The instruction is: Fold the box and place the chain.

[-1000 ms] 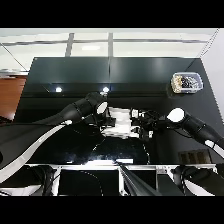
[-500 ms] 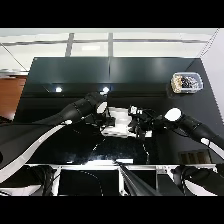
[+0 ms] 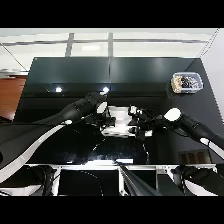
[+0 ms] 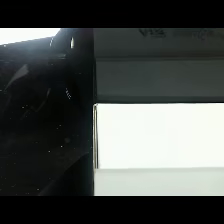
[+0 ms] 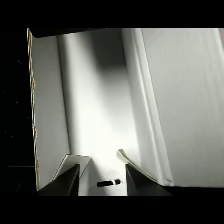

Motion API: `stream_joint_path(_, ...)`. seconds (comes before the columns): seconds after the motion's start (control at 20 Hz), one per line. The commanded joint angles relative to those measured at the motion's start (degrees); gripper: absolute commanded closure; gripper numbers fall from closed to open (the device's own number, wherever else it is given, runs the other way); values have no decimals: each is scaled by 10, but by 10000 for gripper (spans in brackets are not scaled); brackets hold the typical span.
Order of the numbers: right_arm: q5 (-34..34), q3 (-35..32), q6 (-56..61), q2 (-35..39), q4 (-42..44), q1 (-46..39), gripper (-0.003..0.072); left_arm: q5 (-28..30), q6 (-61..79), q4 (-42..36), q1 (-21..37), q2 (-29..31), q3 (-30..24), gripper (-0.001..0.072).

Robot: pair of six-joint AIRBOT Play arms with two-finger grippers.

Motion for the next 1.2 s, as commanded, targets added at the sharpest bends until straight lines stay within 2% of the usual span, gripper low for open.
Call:
stream_joint_path(0.0,-5,0,0,0,1,0,553,-1,1,0,0,0,1,682)
stream_joint_path(0.15,-5,1,12,2,-5,-3,560,-1,1,0,0,0,1,682)
stream_joint_path(0.2,-4,2,45,8,-18,-10,660,0,1,0,0,0,1,682)
stream_joint_path(0.3,34,10,150,34,-61,-45,675,0,1,0,0,0,1,681)
stream_joint_path(0.4,104,24,274,70,-101,-100,674,-1,2,0,0,0,1,681)
stream_joint_path(0.55,181,29,422,108,-113,-213,674,-1,2,0,0,0,1,681)
stream_joint_path(0.8,184,6,690,109,-206,-386,674,0,2,-1,0,0,1,681)
stream_joint_path(0.95,198,-27,745,106,-213,-413,674,0,1,-1,0,0,1,681)
stream_joint_path(1.15,216,-63,747,74,-192,-400,674,-1,1,-1,0,0,1,681)
